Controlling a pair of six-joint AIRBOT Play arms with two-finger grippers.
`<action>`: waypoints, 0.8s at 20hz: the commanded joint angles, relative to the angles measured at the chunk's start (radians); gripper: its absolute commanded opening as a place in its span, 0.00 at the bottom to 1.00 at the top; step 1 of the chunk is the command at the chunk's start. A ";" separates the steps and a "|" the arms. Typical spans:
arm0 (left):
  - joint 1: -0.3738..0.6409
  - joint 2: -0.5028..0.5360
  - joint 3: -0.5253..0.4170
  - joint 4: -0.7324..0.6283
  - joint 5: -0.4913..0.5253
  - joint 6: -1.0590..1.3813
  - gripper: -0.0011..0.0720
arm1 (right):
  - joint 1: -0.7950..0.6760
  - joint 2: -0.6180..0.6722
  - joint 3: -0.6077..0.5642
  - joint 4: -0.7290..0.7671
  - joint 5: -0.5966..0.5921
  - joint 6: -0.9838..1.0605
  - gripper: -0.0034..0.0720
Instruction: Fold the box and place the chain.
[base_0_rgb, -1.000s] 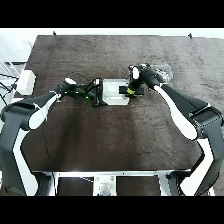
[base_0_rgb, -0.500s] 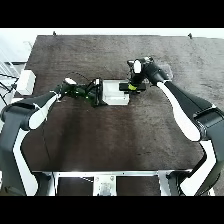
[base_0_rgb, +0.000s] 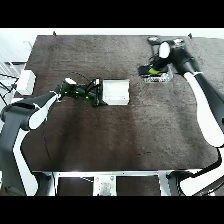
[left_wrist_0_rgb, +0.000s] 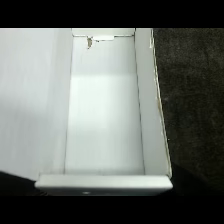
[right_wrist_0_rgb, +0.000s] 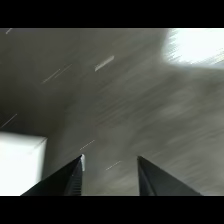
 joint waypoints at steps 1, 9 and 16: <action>0.001 0.000 0.000 0.000 0.002 0.001 0.54 | -0.137 -0.016 0.000 0.025 -0.169 -0.107 0.52; 0.001 0.000 0.000 0.000 0.005 0.001 0.54 | -0.219 -0.167 0.006 0.249 -0.341 -0.578 0.43; 0.001 0.000 0.000 0.000 0.006 0.001 0.54 | -0.208 -0.206 0.006 0.298 -0.343 -0.674 0.40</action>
